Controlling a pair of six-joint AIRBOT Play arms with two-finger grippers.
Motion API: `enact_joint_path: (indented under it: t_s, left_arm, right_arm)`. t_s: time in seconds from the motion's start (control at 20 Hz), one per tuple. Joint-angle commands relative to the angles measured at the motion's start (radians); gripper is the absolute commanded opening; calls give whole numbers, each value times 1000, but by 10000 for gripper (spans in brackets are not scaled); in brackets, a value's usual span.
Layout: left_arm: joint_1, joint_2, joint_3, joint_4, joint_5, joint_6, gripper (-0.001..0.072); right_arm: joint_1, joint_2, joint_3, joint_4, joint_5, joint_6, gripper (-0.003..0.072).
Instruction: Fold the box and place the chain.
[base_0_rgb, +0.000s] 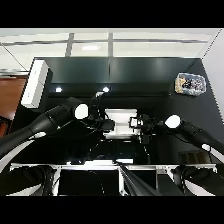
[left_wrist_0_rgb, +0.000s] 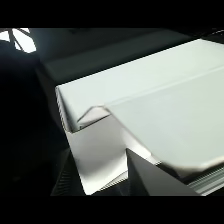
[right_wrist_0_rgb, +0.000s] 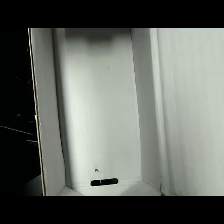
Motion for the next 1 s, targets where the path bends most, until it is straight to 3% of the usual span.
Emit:
enact_joint_path:
  t_s: [0.0,0.1,0.25,0.95]
  left_arm:
    - [-21,-7,1,14,19,-31,405]
    - [-27,-7,1,15,27,-37,403]
    - [-39,-8,1,43,35,-77,340]
    - [-60,-34,8,209,6,-243,340]
  right_arm:
    - [0,0,0,0,0,0,475]
    - [0,0,0,0,-1,0,475]
    - [0,0,0,0,-1,0,475]
    - [0,0,0,0,-1,0,475]
